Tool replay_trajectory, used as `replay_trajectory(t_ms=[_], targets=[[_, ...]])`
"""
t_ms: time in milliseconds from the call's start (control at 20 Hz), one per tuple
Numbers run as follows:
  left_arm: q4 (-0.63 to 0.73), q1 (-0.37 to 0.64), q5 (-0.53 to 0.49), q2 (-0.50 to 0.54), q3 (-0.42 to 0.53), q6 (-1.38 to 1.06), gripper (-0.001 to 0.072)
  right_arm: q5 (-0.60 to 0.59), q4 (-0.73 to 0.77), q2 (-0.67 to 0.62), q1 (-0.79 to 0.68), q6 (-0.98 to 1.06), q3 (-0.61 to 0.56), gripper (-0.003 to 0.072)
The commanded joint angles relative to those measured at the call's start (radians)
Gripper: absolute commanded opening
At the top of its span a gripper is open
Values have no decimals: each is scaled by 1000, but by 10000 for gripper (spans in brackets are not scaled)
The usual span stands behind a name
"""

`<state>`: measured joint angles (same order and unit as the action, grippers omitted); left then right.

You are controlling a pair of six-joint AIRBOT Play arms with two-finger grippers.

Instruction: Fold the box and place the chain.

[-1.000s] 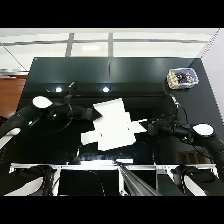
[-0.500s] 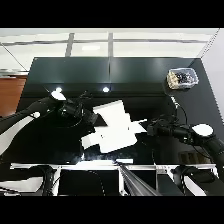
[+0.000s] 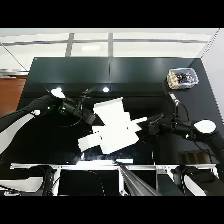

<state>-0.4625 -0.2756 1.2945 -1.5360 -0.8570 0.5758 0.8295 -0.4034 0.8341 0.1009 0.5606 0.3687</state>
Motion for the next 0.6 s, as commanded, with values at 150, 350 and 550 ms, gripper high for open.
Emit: replay_trajectory(t_ms=[150, 350, 550], targets=[[-137, -163, -272, 169, 9, -60, 23, 278, -446, 0, -19, 0, 258, 683], [-108, -233, -341, 212, 11, -403, 25, 256, -496, 0, -16, -95, 274, 683], [-243, -279, -495, 181, 12, -480, 25, 201, -496, 0, 55, -266, 266, 683]])
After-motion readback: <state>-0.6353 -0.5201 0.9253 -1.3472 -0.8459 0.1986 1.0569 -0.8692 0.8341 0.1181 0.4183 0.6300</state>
